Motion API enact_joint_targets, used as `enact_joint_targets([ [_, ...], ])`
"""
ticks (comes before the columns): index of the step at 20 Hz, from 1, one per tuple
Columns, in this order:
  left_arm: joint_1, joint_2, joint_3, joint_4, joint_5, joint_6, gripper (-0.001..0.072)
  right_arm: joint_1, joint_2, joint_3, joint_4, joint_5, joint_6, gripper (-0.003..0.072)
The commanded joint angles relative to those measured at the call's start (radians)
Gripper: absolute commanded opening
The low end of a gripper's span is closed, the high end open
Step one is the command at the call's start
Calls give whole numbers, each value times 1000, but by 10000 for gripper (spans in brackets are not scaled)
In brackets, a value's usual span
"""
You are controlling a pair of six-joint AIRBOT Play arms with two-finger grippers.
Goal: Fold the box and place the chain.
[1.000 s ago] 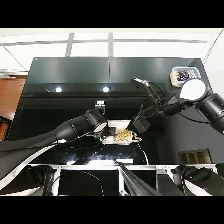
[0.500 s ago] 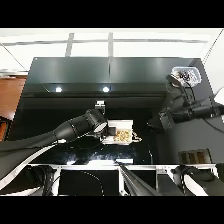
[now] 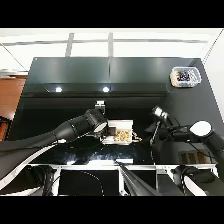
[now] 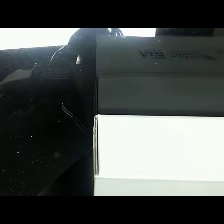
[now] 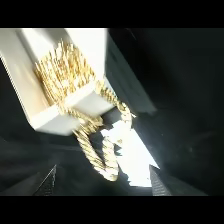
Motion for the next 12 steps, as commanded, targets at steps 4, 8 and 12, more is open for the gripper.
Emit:
enact_joint_targets([
  [4,0,0,0,0,0,0,31,100,-16,-39,-100,-178,-269,711],
  [8,0,0,0,0,0,0,31,137,-56,-39,-100,-179,-342,705],
  [12,0,0,0,0,0,0,31,200,-75,-39,-111,-215,-344,705],
])
